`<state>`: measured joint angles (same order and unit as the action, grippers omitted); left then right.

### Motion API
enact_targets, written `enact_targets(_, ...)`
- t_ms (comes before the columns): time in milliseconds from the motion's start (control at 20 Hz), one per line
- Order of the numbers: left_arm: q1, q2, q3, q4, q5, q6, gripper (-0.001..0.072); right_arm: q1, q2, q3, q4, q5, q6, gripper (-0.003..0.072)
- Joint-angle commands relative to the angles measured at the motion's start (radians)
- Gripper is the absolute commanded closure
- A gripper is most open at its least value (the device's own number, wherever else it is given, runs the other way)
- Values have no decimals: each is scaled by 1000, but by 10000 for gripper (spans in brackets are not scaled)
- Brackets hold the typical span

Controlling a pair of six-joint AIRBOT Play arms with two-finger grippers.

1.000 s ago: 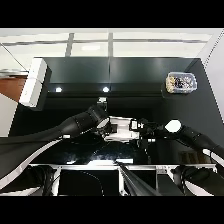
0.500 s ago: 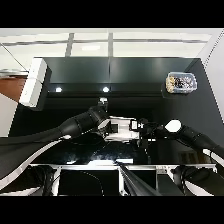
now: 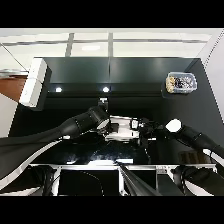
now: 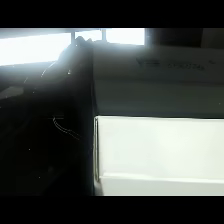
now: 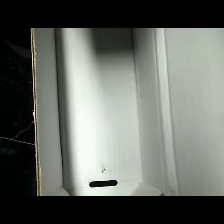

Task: Fold the box and place the chain.

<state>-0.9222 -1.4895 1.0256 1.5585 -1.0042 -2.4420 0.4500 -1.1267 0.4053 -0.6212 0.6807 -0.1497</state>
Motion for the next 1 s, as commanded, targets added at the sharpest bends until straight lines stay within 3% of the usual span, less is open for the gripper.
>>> enact_targets(0, 0, -2, -18, 0, 2, 0, 676, 1, 0, 0, 0, 3, 0, 162)
enact_targets(600, 0, -2, -18, 0, 2, 0, 676, 1, 0, 0, 0, 3, 0, 142)
enact_targets(650, 0, -2, -18, -1, 2, 0, 676, 1, 0, 1, 1, 3, 0, 97)
enact_targets(700, 0, -2, -18, 0, 2, 0, 676, 1, 2, 1, 1, 3, 0, -12)
enact_targets(950, 1, -2, -18, -3, 1, 0, 676, 0, 8, 2, 0, 3, 0, -11)
